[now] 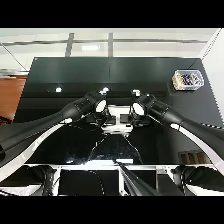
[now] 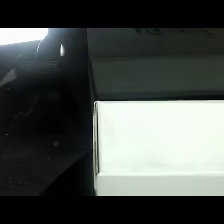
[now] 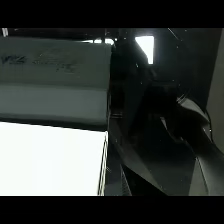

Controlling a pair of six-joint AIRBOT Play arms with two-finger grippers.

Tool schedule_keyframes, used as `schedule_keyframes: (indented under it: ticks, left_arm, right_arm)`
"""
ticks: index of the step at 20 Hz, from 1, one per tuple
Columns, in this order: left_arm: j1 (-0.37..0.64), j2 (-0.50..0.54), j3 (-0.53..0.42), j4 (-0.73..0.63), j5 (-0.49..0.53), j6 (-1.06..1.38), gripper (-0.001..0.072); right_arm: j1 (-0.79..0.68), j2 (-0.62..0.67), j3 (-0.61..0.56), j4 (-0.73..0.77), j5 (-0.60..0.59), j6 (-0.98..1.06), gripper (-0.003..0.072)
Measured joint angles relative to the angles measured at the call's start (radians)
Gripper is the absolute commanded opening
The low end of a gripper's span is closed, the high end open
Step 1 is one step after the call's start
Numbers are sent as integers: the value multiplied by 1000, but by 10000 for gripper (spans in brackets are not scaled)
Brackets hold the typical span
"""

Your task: Fold the box and place the chain.

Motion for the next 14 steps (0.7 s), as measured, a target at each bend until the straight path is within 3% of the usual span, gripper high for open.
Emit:
schedule_keyframes:
  ticks: [2,3,6,7,8,10,12,14]
  left_arm:
    - [0,0,0,0,1,0,29]
    - [0,0,0,0,0,-2,28]
    - [-1,0,0,-1,-1,-2,29]
    - [-1,0,0,-1,-1,-2,28]
    - [-1,0,0,0,-1,-1,28]
    - [-1,0,0,1,-1,1,28]
    - [-1,0,0,1,-1,1,28]
    - [-1,0,0,0,-1,-1,29]
  right_arm:
    - [0,-5,0,6,-2,3,59]
    - [0,-6,0,5,-4,5,16]
    - [0,-9,0,7,-1,8,17]
    - [0,-10,0,8,-2,8,38]
    - [0,-10,0,8,-2,7,224]
    - [0,-11,0,14,-2,3,256]
    - [0,-11,0,14,-2,3,14]
    - [0,-11,0,10,2,4,16]
